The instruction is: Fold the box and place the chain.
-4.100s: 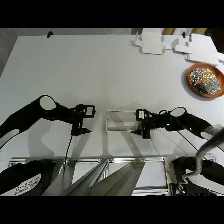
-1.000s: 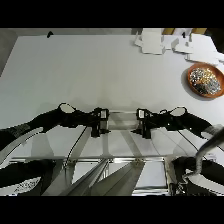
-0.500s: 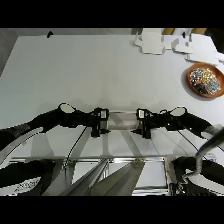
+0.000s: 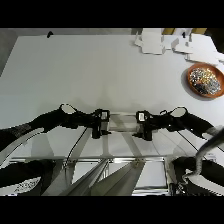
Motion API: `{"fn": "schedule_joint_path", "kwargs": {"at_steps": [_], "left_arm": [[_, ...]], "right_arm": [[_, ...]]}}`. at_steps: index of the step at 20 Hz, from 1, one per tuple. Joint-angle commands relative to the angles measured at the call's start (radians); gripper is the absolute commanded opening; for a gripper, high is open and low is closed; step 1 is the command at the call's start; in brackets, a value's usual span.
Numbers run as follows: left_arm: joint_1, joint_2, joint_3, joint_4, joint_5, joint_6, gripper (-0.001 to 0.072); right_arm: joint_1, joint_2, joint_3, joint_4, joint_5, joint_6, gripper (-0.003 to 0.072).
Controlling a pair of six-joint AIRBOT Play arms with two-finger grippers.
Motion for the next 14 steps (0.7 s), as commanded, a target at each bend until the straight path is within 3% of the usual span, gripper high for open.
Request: {"fn": "schedule_joint_path", "kwargs": {"at_steps": [1, 5, 12, 14], "left_arm": [[0.001, 0.001, 0.000, -0.002, 0.003, 0.000, 0.0255], [0.001, 0.001, 0.000, -0.002, 0.004, 0.000, 0.0255], [0.001, 0.001, 0.000, -0.002, 0.004, 0.000, 0.0255], [0.001, 0.001, 0.000, -0.002, 0.003, 0.000, 0.0255]], "right_arm": [[-0.002, 0.068, 0.001, -0.164, -0.005, 0.136, 0.0699], [-0.077, 0.189, 0.001, -0.351, 0.005, 0.400, 0.0659], [-0.163, 0.414, 0.001, -0.401, 0.125, 0.570, 0.0622], [-0.137, 0.460, 0.001, -0.391, 0.182, 0.568, 0.0282]]}}
